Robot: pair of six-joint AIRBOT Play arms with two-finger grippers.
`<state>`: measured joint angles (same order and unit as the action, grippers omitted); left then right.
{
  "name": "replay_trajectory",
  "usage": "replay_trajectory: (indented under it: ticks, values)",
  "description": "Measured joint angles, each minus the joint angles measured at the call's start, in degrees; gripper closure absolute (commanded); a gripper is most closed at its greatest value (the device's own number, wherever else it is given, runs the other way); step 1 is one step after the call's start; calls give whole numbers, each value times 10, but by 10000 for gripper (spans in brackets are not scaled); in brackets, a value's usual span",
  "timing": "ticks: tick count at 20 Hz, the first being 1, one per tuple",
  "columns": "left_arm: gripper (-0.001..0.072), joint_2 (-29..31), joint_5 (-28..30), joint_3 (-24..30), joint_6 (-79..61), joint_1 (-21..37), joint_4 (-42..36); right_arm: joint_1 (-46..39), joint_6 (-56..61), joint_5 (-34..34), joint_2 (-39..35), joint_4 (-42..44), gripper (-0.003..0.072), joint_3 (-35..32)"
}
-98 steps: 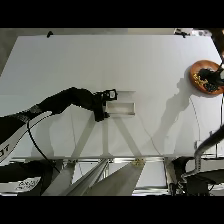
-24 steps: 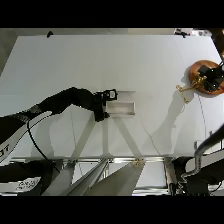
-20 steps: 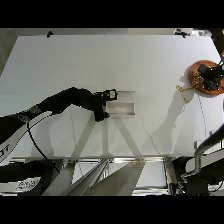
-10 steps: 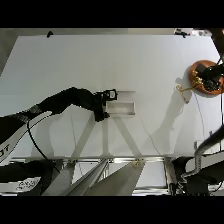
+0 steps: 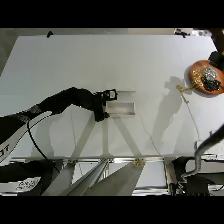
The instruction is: Fold the box and place the chain.
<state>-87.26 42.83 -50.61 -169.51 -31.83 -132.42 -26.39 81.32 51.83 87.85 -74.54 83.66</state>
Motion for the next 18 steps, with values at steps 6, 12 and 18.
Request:
replay_trajectory:
  ticks: [6,12,18]
  values:
    - [554,0,0,0,0,0,0,18,-49,143,-85,32,674,0]
    - [554,0,0,0,0,0,0,104,-64,262,-169,49,674,0]
    - [554,0,0,0,0,0,0,242,-52,343,-208,72,674,-1]
